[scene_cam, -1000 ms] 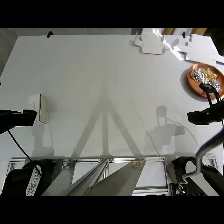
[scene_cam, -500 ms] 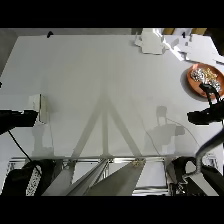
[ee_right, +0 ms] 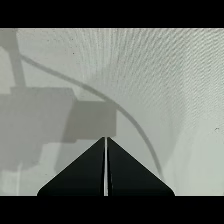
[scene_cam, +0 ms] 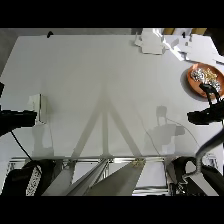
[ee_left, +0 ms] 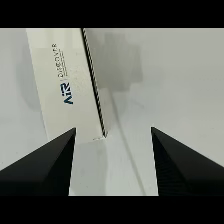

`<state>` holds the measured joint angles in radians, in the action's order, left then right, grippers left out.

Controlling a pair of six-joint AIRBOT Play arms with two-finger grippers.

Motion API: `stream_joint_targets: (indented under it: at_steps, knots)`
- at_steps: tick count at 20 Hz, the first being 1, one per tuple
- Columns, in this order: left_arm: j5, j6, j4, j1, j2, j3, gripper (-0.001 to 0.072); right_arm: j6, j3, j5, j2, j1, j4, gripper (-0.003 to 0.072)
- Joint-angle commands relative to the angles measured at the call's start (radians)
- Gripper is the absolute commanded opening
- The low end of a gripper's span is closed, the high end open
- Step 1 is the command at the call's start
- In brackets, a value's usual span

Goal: Fold the box and place the chain.

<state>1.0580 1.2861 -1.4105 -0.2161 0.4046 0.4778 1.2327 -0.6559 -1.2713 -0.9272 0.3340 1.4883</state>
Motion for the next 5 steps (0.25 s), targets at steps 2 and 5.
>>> stream_joint_targets:
  at_steps: [2, 5]
  knots:
    - [-0.039, -0.004, -0.002, 0.0, 0.0, -0.024, 0.0493, 0.0, 0.0, -0.001, 0.001, 0.001, 0.0, 0.0017]
    - [-0.048, -0.004, -0.002, 0.0, 0.0, -0.025, 0.0503, 0.0, 0.0, 0.0, 0.001, 0.001, 0.0, 0.0017]
